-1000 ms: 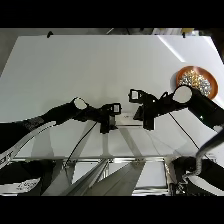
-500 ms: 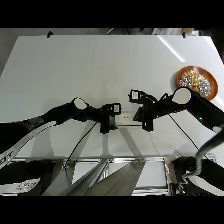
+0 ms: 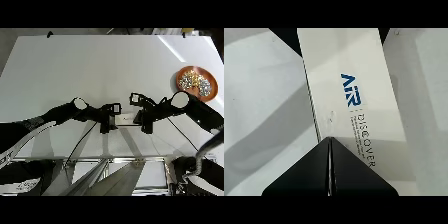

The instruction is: Fold the box and place the chain.

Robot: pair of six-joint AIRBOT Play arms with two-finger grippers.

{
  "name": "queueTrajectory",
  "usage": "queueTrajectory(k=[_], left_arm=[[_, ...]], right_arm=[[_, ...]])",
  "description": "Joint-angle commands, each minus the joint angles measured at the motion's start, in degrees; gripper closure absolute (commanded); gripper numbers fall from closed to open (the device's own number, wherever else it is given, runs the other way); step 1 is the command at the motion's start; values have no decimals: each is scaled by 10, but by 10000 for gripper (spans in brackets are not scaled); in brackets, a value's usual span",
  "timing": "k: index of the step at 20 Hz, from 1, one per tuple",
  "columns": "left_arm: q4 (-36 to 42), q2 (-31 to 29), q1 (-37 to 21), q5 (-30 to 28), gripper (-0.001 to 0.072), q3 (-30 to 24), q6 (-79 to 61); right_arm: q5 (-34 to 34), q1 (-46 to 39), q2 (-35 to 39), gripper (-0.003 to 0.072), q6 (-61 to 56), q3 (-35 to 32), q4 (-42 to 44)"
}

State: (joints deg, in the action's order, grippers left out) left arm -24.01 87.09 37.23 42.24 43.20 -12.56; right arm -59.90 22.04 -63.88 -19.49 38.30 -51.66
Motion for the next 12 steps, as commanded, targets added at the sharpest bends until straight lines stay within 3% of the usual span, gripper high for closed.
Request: queueTrajectory(k=[1, 12], left_arm=[[0, 0, 0, 0, 454, 0, 0], [0, 0, 0, 0, 454, 0, 0]], right_arm=[[10, 0, -1, 675, 0, -9, -6], [25, 0, -1, 675, -30, -10, -41]])
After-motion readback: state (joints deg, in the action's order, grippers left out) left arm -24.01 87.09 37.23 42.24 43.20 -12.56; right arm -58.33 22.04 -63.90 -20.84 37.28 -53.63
